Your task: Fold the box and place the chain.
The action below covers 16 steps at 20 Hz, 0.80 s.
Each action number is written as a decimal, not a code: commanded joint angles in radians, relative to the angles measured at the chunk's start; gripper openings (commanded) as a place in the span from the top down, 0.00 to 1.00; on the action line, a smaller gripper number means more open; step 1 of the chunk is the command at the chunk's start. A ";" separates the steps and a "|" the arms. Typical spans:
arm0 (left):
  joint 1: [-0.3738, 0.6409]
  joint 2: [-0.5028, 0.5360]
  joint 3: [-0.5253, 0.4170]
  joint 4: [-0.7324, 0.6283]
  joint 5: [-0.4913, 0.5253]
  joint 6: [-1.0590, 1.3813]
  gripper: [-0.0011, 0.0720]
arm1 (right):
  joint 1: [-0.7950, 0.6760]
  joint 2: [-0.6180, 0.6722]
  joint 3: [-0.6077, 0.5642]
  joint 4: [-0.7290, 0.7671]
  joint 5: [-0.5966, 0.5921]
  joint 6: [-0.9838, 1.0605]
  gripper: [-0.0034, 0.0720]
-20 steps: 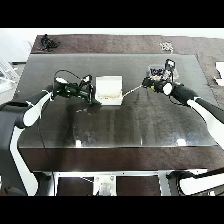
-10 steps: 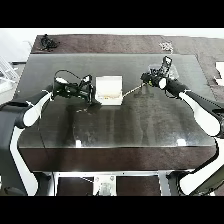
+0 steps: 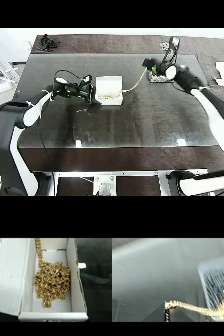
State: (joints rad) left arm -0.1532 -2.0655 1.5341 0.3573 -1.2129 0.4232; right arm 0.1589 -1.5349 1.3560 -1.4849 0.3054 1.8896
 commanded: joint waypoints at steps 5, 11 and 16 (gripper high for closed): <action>0.000 0.000 0.000 0.000 0.000 0.000 0.27 | 0.254 0.435 0.029 -0.204 0.002 -0.029 0.95; 0.000 0.001 0.000 0.000 0.000 0.000 0.27 | 0.463 0.445 0.072 -0.203 -0.022 -0.129 0.95; 0.000 0.000 0.000 0.000 -0.001 0.000 0.27 | 0.488 0.338 0.066 -0.199 0.007 -0.079 0.95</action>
